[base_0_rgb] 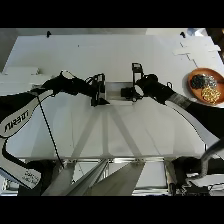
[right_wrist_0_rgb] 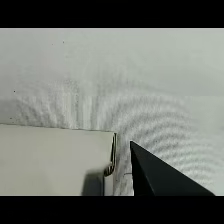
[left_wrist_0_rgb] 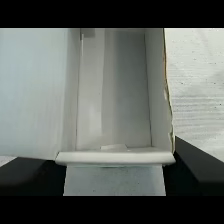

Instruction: Fold the box and place the chain.

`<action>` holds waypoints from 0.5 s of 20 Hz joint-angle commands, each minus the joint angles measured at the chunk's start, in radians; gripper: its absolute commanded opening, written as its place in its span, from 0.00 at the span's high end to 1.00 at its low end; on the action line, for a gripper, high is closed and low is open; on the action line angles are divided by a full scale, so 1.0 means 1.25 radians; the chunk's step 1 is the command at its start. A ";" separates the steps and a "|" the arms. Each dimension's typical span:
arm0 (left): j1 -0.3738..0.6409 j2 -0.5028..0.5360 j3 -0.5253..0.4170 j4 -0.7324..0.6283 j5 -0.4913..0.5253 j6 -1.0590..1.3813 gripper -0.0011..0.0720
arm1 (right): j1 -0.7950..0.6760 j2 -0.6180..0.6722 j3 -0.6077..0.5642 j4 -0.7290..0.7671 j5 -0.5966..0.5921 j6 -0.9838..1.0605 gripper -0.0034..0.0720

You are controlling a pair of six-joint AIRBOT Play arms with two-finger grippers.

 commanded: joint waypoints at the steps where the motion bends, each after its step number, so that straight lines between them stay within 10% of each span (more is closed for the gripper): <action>1: 0.000 0.000 0.000 -0.002 0.001 -0.003 0.69 | 0.000 0.027 0.001 -0.004 0.014 -0.027 0.51; 10: 0.000 0.000 0.000 -0.002 0.001 -0.003 0.69 | -0.099 0.207 0.001 -0.010 0.138 -0.163 0.51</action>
